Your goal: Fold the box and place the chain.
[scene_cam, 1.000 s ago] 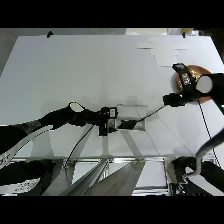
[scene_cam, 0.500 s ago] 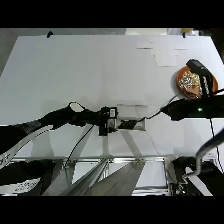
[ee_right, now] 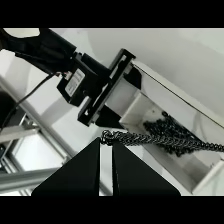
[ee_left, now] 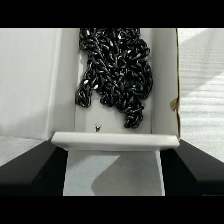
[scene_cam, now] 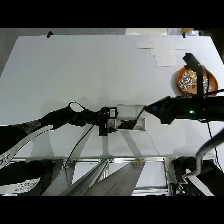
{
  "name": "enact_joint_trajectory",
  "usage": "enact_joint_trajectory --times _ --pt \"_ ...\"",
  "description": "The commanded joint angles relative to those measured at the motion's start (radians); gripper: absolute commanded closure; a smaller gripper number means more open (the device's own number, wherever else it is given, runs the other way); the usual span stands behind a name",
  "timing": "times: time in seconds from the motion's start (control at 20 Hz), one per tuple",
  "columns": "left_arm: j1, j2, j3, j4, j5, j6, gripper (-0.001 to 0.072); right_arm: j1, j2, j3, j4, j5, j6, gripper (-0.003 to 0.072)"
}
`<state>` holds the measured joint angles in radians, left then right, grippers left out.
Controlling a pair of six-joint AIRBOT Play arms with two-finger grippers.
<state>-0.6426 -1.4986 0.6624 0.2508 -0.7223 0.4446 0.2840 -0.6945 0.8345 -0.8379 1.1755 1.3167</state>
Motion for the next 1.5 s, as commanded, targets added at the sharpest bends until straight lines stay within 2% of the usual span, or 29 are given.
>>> enact_joint_trajectory --times 0.0,0.15,0.35,0.4,0.45,0.5,0.6,0.75,0.85,0.9,0.95,1.1,1.2,1.3,1.4,1.45 --pt "0.000 0.001 0.000 0.000 0.000 0.000 0.0504 0.132 -0.080 -0.027 -0.048 -0.132 -0.009 0.0667" --pt "0.000 0.001 0.000 0.000 0.000 0.000 0.0504 0.213 -0.196 -0.027 -0.097 -0.182 -0.009 0.0667" --pt "0.000 0.001 0.000 0.000 0.000 0.000 0.0504 0.234 -0.290 -0.027 -0.107 -0.179 -0.008 0.0661" --pt "0.000 0.001 0.000 0.000 0.000 0.000 0.0504 0.234 -0.298 -0.027 -0.108 -0.174 -0.008 0.0558" --pt "0.000 0.001 0.000 0.000 0.000 0.000 0.0504 0.234 -0.299 -0.027 -0.108 -0.173 -0.008 0.0417" --pt "0.000 0.001 0.000 0.000 0.000 0.000 0.0504 0.231 -0.296 -0.024 -0.108 -0.172 -0.009 0.0399" --pt "0.000 0.001 0.000 0.000 0.000 0.000 0.0504 0.200 -0.289 0.014 -0.106 -0.153 -0.010 0.0399" --pt "0.000 0.001 0.000 0.000 0.000 0.000 0.0504 0.086 -0.288 0.137 -0.114 -0.087 -0.009 0.0399" --pt "0.000 0.001 0.000 0.000 0.000 0.000 0.0504 0.005 -0.288 0.185 -0.168 -0.087 -0.006 0.0418" --pt "0.000 0.001 0.000 0.000 0.000 0.000 0.0504 -0.031 -0.290 0.186 -0.214 -0.095 -0.004 0.0471" --pt "0.000 0.001 0.000 0.000 0.000 0.000 0.0504 -0.063 -0.300 0.186 -0.294 -0.092 0.006 0.0485" --pt "0.000 0.001 0.000 0.000 0.000 0.000 0.0504 -0.114 -0.377 0.176 -0.615 -0.047 0.141 0.0484" --pt "0.000 0.001 0.000 0.000 0.000 0.000 0.0504 -0.140 -0.449 0.163 -0.715 -0.037 0.202 0.0468" --pt "0.000 0.001 0.000 0.000 0.000 0.000 0.0504 -0.158 -0.528 0.154 -0.732 -0.027 0.203 0.0198" --pt "0.000 0.001 0.000 0.000 0.000 0.000 0.0504 -0.158 -0.592 0.150 -0.756 -0.018 0.203 0.0177" --pt "0.000 0.001 0.000 0.000 0.000 0.000 0.0504 -0.159 -0.619 0.150 -0.760 -0.008 0.206 0.0216"
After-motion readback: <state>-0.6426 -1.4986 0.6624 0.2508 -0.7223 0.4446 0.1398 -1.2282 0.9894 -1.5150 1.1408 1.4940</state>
